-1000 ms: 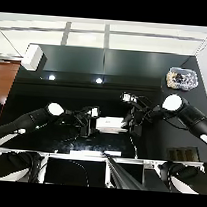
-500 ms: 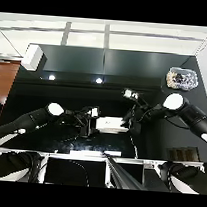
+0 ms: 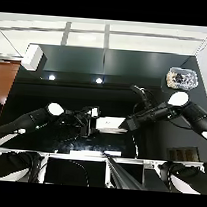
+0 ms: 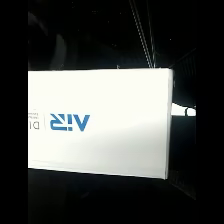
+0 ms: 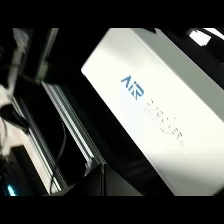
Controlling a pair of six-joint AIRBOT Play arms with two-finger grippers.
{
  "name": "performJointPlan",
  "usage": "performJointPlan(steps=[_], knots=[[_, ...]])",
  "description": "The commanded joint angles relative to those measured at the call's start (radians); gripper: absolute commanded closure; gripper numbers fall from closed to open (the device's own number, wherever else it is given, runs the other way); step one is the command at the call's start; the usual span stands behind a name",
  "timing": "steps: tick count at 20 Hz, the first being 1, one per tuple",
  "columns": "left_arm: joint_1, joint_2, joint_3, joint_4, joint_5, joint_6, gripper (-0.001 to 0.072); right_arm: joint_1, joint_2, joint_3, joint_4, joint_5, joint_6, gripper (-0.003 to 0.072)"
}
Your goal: Fold the box and place the chain.
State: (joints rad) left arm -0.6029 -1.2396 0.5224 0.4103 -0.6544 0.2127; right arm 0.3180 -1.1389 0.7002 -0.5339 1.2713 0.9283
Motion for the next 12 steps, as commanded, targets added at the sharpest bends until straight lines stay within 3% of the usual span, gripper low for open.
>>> performJointPlan(steps=[1,12], knots=[[0.000,-0.001,0.001,0.000,0.000,0.000,0.0320,0.032,-0.043,-0.034,0.076,-0.111,0.042,0.0677],[0.000,-0.001,0.001,0.000,0.000,0.000,0.0319,0.033,-0.129,-0.051,-0.026,-0.153,0.040,0.0678]])
